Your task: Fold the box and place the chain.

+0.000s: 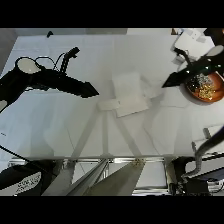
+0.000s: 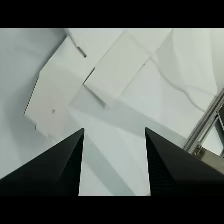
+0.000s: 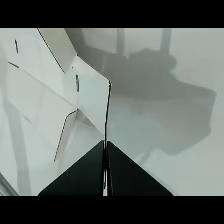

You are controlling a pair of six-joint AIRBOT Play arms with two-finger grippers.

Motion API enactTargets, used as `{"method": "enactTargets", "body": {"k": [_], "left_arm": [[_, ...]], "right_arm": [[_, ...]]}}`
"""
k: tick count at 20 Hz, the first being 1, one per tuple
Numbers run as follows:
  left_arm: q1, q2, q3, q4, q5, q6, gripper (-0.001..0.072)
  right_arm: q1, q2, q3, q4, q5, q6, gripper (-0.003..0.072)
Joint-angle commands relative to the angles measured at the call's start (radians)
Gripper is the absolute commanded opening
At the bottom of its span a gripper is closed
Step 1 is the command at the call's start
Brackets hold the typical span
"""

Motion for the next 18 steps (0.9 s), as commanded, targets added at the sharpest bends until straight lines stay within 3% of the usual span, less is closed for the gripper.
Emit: {"method": "enactTargets", "body": {"k": [1,4,10,12,15,18], "left_arm": [[0.000,0.001,0.001,0.000,0.000,0.000,0.0401],[0.000,0.001,0.001,0.000,0.000,0.000,0.0401],[-0.001,0.001,0.001,0.000,0.000,0.000,0.0401],[-0.001,0.001,0.001,0.000,0.000,0.000,0.0401],[-0.001,0.001,0.001,0.000,0.000,0.000,0.0401],[-0.001,0.001,0.001,0.000,0.000,0.000,0.0401]], "right_arm": [[0.170,0.027,0.000,0.086,-0.177,-0.040,0.0006],[0.248,0.034,0.000,0.124,-0.290,-0.051,0.0006],[0.257,0.061,-0.042,0.263,-0.450,-0.187,0.0006],[0.257,0.122,-0.136,0.264,-0.594,-0.209,0.0006],[0.258,0.244,-0.365,0.307,-0.802,-0.268,0.0006],[0.259,0.338,-0.581,0.418,-0.915,-0.319,0.0006]]}}
